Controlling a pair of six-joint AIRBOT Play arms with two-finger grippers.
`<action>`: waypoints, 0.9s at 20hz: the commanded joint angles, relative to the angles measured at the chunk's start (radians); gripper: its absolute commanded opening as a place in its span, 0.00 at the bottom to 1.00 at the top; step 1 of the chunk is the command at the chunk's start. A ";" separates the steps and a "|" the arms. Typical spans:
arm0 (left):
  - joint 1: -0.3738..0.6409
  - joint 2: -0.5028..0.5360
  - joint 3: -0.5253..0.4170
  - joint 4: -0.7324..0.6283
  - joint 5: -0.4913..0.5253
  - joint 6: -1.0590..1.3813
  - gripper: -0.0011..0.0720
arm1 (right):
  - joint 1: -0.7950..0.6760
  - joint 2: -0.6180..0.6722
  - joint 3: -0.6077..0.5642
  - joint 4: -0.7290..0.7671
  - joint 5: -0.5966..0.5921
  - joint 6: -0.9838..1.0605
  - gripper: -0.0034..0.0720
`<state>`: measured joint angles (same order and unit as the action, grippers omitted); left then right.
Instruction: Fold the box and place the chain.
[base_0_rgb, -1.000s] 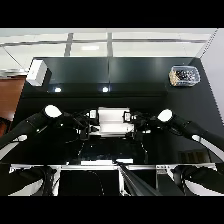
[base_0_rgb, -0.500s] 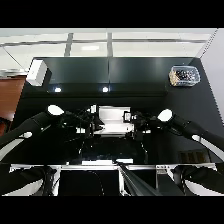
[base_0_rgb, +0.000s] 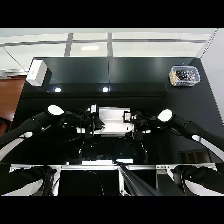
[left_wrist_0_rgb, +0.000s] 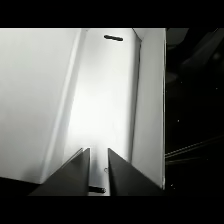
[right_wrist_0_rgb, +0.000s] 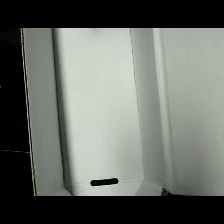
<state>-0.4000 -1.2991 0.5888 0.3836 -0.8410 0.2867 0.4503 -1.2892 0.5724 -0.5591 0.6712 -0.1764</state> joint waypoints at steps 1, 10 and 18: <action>0.000 -0.001 0.000 0.002 -0.002 -0.006 0.47 | 0.000 0.000 0.000 0.000 0.001 0.000 0.06; 0.140 0.286 0.001 0.439 -0.017 -0.617 0.05 | 0.000 0.000 0.000 0.000 0.001 0.000 0.06; 0.576 0.342 -0.026 0.531 -0.211 -1.435 0.05 | 0.000 0.000 0.000 0.000 0.001 0.000 0.06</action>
<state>0.0376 -0.9337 0.5774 0.8787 -0.9760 -0.7460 0.4503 -1.2892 0.5724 -0.5591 0.6716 -0.1764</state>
